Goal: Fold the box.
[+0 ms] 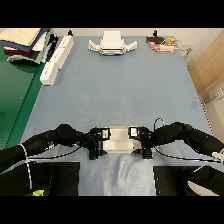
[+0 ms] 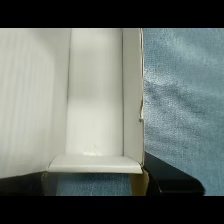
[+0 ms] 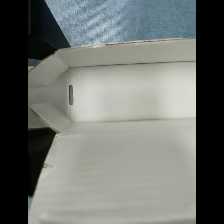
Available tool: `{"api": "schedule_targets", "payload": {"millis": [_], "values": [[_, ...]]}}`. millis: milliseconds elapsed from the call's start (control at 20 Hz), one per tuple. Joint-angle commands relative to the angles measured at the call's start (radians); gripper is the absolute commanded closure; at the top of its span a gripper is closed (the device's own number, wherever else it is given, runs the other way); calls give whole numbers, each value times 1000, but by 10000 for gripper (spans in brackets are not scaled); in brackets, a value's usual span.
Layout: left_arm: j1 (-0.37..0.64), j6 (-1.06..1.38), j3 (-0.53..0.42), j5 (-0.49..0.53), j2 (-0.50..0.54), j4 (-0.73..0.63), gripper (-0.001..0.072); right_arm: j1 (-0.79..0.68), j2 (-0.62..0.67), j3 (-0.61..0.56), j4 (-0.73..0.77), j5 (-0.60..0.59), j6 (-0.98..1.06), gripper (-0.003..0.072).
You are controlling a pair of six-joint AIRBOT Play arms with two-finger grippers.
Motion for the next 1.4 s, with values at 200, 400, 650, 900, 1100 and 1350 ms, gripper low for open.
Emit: {"api": "schedule_targets", "payload": {"millis": [200, 400, 650, 900, 1100, 1350], "values": [[0, -2, 0, 0, 0, 2, 285, 1, 0, 0, 1, 0, 0, 184], [0, -1, 0, 0, 0, 2, 286, 1, 0, 0, 1, 0, 0, 183], [0, -1, 0, -1, 0, 2, 286, 1, 0, 0, 2, 4, 0, 184], [0, -1, 0, -1, 0, 2, 286, 1, 0, 1, 2, 3, 0, 183], [0, -1, 0, -1, 0, 1, 286, 1, 1, 5, 0, 4, 0, 142], [0, -1, 0, 0, 0, 1, 286, 1, 3, 10, -15, 18, 7, -28]]}}
